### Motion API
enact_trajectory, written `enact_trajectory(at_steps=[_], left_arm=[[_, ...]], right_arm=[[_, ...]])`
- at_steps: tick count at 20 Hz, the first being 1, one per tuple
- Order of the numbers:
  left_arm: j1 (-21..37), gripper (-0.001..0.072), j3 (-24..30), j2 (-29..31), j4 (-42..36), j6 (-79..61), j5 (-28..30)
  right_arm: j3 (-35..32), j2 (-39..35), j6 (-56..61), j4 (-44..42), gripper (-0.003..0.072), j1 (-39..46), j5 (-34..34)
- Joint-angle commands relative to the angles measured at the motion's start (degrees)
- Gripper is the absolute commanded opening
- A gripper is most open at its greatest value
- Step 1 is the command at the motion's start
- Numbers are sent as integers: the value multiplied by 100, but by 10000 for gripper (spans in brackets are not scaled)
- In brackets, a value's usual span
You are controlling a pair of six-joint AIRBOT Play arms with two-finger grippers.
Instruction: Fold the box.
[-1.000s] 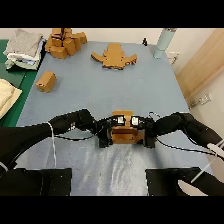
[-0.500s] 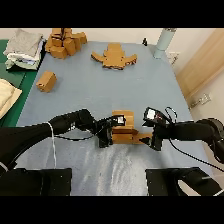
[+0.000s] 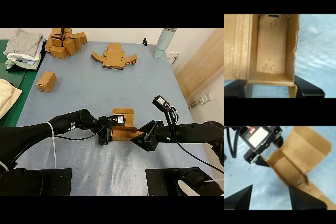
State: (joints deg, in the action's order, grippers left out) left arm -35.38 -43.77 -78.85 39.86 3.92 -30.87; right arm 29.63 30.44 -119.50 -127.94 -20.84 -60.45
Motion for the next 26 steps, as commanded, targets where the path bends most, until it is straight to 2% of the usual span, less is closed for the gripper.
enact_trajectory(at_steps=[1, 5, 10, 12, 17, 26], left_arm=[[2, 379, -9, 2, -31, -133, 181], [4, 378, -9, 17, -31, 85, 61], [13, 378, -9, 238, 452, 846, -549], [11, 379, 0, 321, 785, 1292, -557], [9, 379, 315, 319, 769, 1353, -173], [-57, 379, 339, 319, 774, 1060, -96]], right_arm=[[4, -13, 841, -170, 710, -11, 31], [4, -13, 1351, -175, 709, -11, 149], [4, -11, 1434, -173, 709, -11, 190], [4, -9, 1515, -173, 709, -11, 192], [4, -9, 1512, -151, 710, -11, 203], [4, -2, 1515, -157, 710, -11, 321]])
